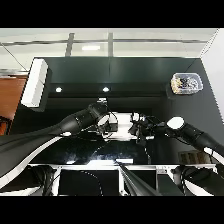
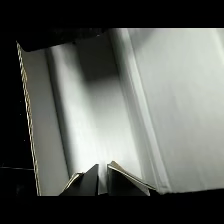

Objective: Fold the box and place the chain.

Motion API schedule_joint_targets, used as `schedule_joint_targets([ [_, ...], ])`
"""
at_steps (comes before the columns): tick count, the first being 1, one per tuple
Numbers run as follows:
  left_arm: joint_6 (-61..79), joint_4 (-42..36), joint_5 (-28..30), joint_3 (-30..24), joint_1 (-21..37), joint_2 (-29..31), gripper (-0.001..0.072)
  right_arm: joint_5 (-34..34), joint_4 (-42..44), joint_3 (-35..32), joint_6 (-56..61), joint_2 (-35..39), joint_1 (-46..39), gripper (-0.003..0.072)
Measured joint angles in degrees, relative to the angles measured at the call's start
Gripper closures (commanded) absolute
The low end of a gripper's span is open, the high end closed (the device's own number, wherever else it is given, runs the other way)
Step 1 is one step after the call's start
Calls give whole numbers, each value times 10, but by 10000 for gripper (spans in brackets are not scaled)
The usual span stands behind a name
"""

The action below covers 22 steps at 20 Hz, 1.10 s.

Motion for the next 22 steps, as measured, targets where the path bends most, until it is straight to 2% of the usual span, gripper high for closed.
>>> schedule_joint_targets([
  [3,0,0,0,0,0,0,681,0,4,0,0,-5,2,604],
  [4,0,0,0,0,0,0,681,0,5,0,0,-7,2,414],
  [5,0,0,0,0,0,0,681,0,7,0,0,-7,3,364],
  [7,0,0,0,0,0,0,681,-1,10,0,0,-8,3,507],
  [8,0,0,0,0,0,0,681,-1,12,0,0,-8,3,502],
  [9,0,0,0,0,0,0,681,-2,14,0,0,-8,3,392],
  [10,0,0,0,0,0,0,681,-2,15,0,0,-8,3,366],
  [11,0,0,0,0,0,0,681,-2,15,0,1,-8,3,525],
  [12,0,0,0,0,0,0,681,-3,15,0,1,-8,3,632],
  [13,0,0,0,0,0,0,680,-3,16,0,3,-8,3,637],
  [14,0,0,0,0,0,0,681,-3,17,0,9,-8,3,690],
  [16,-2,0,1,0,0,0,681,0,10,3,61,3,-6,680],
  [18,-2,0,2,0,0,0,681,24,-33,18,189,28,-33,681],
  [22,-1,0,2,0,0,0,681,109,-233,54,514,99,-155,680],
])
